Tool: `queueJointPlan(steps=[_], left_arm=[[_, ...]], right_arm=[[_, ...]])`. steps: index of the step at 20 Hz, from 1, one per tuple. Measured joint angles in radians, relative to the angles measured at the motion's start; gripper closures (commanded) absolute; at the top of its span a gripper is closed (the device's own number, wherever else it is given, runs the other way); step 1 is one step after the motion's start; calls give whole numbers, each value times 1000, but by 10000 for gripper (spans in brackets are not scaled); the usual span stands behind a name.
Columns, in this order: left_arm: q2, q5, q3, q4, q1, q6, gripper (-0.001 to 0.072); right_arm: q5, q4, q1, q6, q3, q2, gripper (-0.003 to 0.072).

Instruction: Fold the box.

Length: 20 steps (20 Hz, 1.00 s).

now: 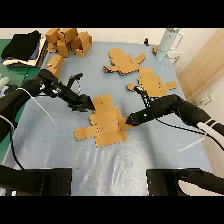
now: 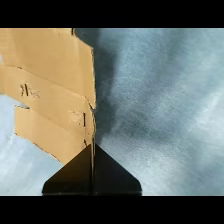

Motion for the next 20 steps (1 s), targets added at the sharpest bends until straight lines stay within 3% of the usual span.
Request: queueJointPlan(steps=[5,11,12,13,14,20], left_arm=[[-81,75,-3,-38,-1,79,63],[-250,37,115,-161,-54,180,65],[-273,14,136,-171,-65,187,142],[-292,-13,155,-183,-73,194,399],[-305,-38,167,-189,-81,203,479],[-336,-169,201,-203,-94,249,493]], right_arm=[[49,-21,23,5,-59,38,683],[46,-26,28,5,-77,48,683],[45,-26,28,5,-78,48,683],[45,-28,28,5,-79,48,683],[45,-28,28,5,-79,48,683],[43,-29,28,5,-80,48,682]])
